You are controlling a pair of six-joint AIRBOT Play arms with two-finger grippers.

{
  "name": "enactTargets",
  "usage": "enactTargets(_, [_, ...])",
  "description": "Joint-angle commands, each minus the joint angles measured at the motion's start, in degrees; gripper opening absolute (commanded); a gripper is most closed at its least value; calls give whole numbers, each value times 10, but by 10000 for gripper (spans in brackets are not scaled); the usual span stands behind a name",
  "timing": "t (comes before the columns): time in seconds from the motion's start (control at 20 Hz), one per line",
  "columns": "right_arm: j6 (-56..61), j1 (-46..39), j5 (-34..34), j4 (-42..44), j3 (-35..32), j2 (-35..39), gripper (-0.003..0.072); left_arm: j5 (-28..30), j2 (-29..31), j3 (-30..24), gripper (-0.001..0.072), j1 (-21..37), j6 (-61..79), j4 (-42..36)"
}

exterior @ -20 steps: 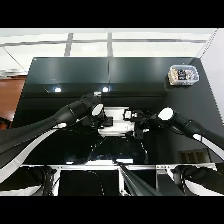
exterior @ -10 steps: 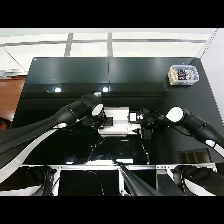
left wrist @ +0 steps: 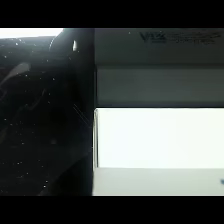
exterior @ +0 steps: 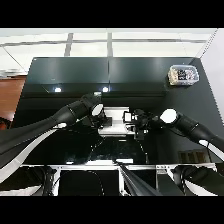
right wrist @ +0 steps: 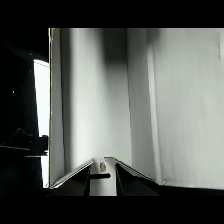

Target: Fold the box and place the chain.

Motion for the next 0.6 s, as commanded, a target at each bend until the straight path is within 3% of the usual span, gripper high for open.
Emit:
enactTargets(0.0, [-2,18,-22,30,0,-15,197,2,0,0,28,0,0,0])
enactTargets(0.05, [1,18,-23,31,0,-17,322,1,0,0,28,0,0,0])
enactTargets(0.1, [7,17,-24,31,0,-17,324,1,0,0,28,0,0,0])
enactTargets(0.2, [31,17,-22,30,0,-17,232,1,0,0,27,0,0,0])
enactTargets(0.25, [42,17,-24,30,0,-17,367,1,0,0,28,0,0,0])
enactTargets(0.3, [50,17,-26,29,0,-17,452,2,0,0,27,0,0,0])
enactTargets(0.35, [52,17,-24,27,0,-17,296,3,0,0,27,0,0,0])
enactTargets(0.4, [62,17,-24,26,0,-17,238,3,0,0,28,0,0,0])
enactTargets(0.45, [70,17,-23,25,0,-17,236,3,0,0,28,0,0,0])
enactTargets(0.5, [85,15,-16,25,1,-14,56,3,0,0,27,0,0,0])
enactTargets(0.55, [114,8,0,24,2,-8,17,3,0,0,28,0,0,0])
